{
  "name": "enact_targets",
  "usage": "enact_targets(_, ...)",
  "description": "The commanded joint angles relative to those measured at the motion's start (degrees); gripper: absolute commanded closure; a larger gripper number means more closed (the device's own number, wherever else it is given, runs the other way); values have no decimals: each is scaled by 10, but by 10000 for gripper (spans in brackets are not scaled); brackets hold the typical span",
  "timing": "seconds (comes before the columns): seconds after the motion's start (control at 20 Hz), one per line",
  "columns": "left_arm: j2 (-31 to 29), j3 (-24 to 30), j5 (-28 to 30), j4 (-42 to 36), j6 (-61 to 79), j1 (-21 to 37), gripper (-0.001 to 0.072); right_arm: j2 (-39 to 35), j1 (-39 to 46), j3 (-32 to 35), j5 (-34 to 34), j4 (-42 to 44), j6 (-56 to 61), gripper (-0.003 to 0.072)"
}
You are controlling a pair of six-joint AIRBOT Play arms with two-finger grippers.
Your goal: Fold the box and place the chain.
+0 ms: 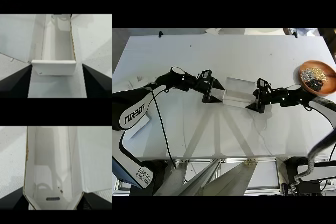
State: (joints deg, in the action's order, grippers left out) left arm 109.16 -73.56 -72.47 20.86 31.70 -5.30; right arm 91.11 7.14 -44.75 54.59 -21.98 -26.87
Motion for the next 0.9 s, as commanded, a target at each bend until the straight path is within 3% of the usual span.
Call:
enact_targets(0.0, -1, 0, 17, 2, -10, -9, 15, 0, 0, 0, 1, 1, 0, 139)
enact_targets(0.45, -1, 0, 16, -9, -27, 6, 14, 0, 0, 0, 1, 1, 0, 139)
enact_targets(0.55, -1, 0, 9, -4, -47, 14, 62, 0, 0, 0, 1, 1, 0, 139)
enact_targets(0.85, -1, 0, 24, -8, 1, 22, 81, 0, 0, 0, 1, 1, 0, 139)
